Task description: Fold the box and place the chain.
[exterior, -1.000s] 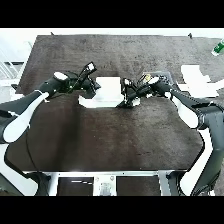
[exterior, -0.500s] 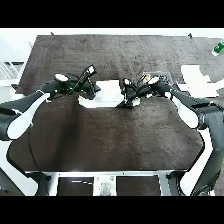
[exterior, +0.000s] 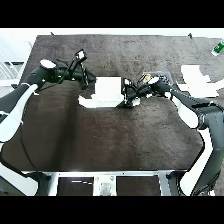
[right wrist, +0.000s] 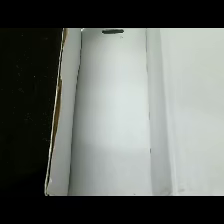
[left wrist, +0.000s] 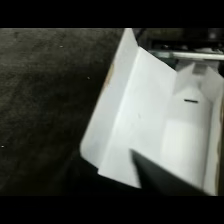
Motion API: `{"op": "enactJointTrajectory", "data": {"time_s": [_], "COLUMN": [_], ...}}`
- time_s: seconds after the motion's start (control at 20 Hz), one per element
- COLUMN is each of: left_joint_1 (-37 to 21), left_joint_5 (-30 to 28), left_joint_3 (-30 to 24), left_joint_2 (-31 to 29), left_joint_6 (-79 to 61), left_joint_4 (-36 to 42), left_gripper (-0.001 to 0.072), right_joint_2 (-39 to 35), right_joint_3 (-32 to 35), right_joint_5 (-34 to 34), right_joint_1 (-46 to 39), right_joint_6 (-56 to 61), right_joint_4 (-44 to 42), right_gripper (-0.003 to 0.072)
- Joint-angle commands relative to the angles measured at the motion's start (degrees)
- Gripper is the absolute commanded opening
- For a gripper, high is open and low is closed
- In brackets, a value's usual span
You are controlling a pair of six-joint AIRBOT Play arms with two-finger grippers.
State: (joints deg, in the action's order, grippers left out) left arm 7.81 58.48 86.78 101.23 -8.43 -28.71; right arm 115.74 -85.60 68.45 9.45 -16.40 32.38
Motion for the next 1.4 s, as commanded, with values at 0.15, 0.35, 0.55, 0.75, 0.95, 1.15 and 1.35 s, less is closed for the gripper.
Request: {"op": "enactJointTrajectory", "data": {"time_s": [0.15,0.35,0.55,0.75,0.95,1.15,1.35], "left_joint_1": [-1.07,-0.81,2.69,3.15,3.15,3.15,3.21], "left_joint_5": [12.98,12.79,9.4,6.51,5.42,6.05,5.57], "left_joint_3": [1.36,-0.9,-2.78,-2.8,-2.82,-2.82,-2.82], "left_joint_2": [-0.15,1.49,2.19,2.25,2.6,3.91,4.15], "left_joint_6": [0.15,0.66,1.03,2.43,2.45,2.45,2.27], "left_joint_4": [-16.59,-16.85,-19.43,-19.39,-20.15,-20.15,-18.49], "left_gripper": [0.067,0.0669,0.0668,0.0668,0.0668,0.0668,0.0569], "right_joint_2": [0.0,0.02,0.0,0.0,0.0,0.0,0.0], "right_joint_3": [0.0,0.0,0.0,0.0,0.0,0.0,0.0], "right_joint_5": [0.0,0.0,0.0,0.0,0.0,0.0,0.0], "right_joint_1": [-0.02,-0.02,-0.02,-0.02,-0.02,-0.02,0.0], "right_joint_6": [0.04,0.04,0.04,0.04,0.04,0.04,0.04], "right_joint_4": [-0.02,-0.02,-0.02,-0.02,-0.02,-0.02,-0.02], "right_gripper": [0.0423,0.0423,0.0423,0.0423,0.0423,0.0423,0.0423]}}
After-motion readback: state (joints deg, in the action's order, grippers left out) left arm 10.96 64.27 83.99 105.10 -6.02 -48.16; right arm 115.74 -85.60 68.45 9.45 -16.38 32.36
